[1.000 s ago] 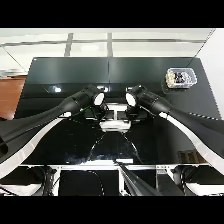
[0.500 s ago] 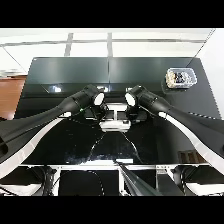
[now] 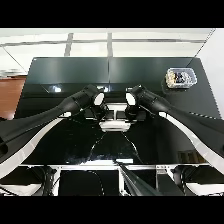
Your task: Fold the box and place the chain.
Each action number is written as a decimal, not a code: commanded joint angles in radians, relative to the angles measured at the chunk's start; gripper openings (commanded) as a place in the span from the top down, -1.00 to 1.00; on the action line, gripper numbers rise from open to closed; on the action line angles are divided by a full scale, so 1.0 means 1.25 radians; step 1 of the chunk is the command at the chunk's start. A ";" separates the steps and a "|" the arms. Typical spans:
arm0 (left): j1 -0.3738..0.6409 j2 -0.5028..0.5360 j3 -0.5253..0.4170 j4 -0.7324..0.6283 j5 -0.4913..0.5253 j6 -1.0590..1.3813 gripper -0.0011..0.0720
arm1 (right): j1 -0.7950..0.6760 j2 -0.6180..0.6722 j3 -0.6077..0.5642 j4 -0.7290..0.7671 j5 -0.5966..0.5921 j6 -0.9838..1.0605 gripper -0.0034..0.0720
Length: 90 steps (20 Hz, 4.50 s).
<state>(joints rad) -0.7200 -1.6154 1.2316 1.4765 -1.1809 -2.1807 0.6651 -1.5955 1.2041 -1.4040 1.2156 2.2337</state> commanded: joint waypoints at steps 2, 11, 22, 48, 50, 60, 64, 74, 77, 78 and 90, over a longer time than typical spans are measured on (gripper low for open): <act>0.000 -0.001 0.000 0.000 0.001 0.001 0.90 | -0.003 0.000 0.001 -0.006 -0.005 -0.001 0.86; 0.000 -0.001 0.000 0.000 0.001 0.001 0.90 | -0.008 0.121 0.113 -0.026 0.170 -0.204 -0.40; 0.003 -0.001 0.000 0.000 0.001 0.001 0.90 | -0.393 0.218 0.081 -0.356 -0.059 -0.190 -1.00; 0.003 -0.001 0.000 0.003 0.005 0.001 0.90 | -0.685 -0.237 0.417 0.141 -0.136 -0.001 -0.82; 0.003 -0.001 0.000 0.003 0.005 0.001 0.90 | -0.685 -0.252 0.417 0.137 -0.153 -0.005 -0.82; 0.003 -0.001 0.000 0.003 0.014 0.001 0.90 | -0.692 -0.244 0.437 0.145 -0.102 -0.161 0.88; 0.003 -0.001 0.000 0.004 0.028 0.001 0.90 | -0.697 -0.123 0.451 0.141 -0.058 -0.330 0.88; 0.003 -0.001 0.000 0.003 0.032 0.001 0.90 | -0.695 0.313 0.466 0.229 -0.062 -0.496 0.89; 0.003 -0.001 0.000 0.003 0.033 0.001 0.90 | -0.695 0.369 0.514 0.286 -0.001 -0.499 0.89; 0.003 -0.001 0.000 0.003 0.033 0.001 0.91 | -0.695 0.378 0.535 0.314 0.035 -0.499 0.89; 0.003 -0.001 0.000 0.003 0.032 0.001 0.90 | -0.695 0.440 0.564 0.726 0.170 -0.528 0.89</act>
<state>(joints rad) -0.7170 -1.6157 1.2316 1.4807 -1.1404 -2.1799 -0.2039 -1.0534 1.9068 -0.6476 1.4136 1.5780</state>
